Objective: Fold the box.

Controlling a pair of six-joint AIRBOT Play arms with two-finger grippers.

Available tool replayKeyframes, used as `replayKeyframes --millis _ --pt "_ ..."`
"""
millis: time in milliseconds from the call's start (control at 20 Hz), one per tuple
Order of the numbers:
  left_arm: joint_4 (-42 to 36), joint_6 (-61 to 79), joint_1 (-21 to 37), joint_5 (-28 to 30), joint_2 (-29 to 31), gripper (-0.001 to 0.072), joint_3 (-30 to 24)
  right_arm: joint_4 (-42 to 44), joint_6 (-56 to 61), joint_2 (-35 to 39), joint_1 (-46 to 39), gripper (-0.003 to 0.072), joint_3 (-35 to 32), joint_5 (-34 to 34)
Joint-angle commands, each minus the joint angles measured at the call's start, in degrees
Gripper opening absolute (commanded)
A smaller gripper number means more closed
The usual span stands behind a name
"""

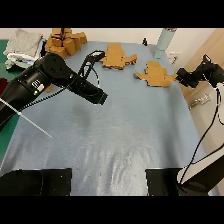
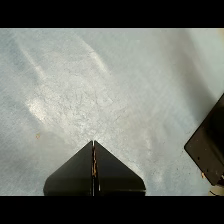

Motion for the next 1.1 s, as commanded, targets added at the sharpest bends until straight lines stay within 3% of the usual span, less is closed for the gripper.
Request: replayKeyframes --millis 0,250,600,1050 --pt "0.02 0.00 0.00 0.04 -0.04 0.0012 0.07 2.40 -1.38 -10.45 -1.70 0.0320 11.32 1.62" --pt "0.02 0.00 0.00 0.02 -0.04 0.0012 0.04 2.38 -1.36 -19.78 -1.84 0.0320 22.86 4.98" --pt "0.02 0.00 0.00 0.02 -0.04 0.0012 0.07 0.83 -1.36 -19.67 -3.89 0.0320 22.60 12.33" --pt "0.02 0.02 0.02 0.02 -0.02 0.0012 0.07 2.84 -1.40 -20.02 -5.01 0.0320 22.27 9.94"
